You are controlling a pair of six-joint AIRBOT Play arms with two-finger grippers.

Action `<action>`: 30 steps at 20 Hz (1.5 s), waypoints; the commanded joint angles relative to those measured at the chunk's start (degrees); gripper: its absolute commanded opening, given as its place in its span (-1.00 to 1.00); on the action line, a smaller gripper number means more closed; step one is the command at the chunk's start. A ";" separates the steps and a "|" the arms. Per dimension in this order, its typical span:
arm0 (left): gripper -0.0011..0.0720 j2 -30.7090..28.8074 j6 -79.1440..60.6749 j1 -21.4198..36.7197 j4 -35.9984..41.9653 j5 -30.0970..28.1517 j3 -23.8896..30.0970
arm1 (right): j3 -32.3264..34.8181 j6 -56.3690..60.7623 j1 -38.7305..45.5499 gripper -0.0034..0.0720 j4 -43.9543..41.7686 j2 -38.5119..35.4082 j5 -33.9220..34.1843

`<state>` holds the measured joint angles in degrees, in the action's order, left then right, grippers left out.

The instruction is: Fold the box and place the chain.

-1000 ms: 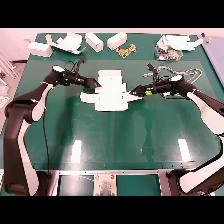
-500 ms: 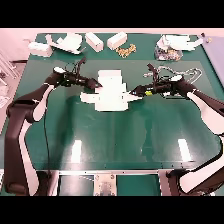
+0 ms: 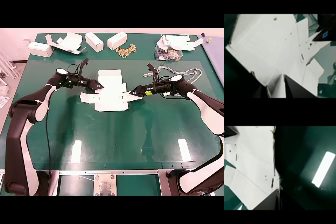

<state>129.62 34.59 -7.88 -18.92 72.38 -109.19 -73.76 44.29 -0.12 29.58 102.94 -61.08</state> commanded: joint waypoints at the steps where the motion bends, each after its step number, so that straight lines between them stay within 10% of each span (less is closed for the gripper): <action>1: -0.19 0.13 -0.17 -0.04 -0.17 -0.72 0.02 | 0.02 0.00 -0.02 -0.88 0.02 0.04 0.00; 13: -0.20 0.13 -0.79 0.50 -1.73 1.20 0.00 | 0.02 -0.46 -0.02 -0.88 0.02 0.04 0.00; 19: -0.84 0.11 -5.40 0.50 -1.73 2.62 -0.39 | 0.02 -0.63 -0.02 -0.88 0.00 0.04 0.00; 23: -0.92 0.09 -17.84 0.50 -0.79 3.45 -0.39 | 0.00 -0.63 -0.02 -0.88 -0.11 0.04 0.00; 26: -0.92 0.09 -29.51 0.50 0.11 4.85 -0.39 | 0.00 -2.32 0.02 -0.18 -0.31 0.02 0.02; 30: -0.93 0.09 -41.35 1.09 4.52 10.01 -0.20 | 0.00 -4.42 2.01 -0.14 -2.21 0.02 0.42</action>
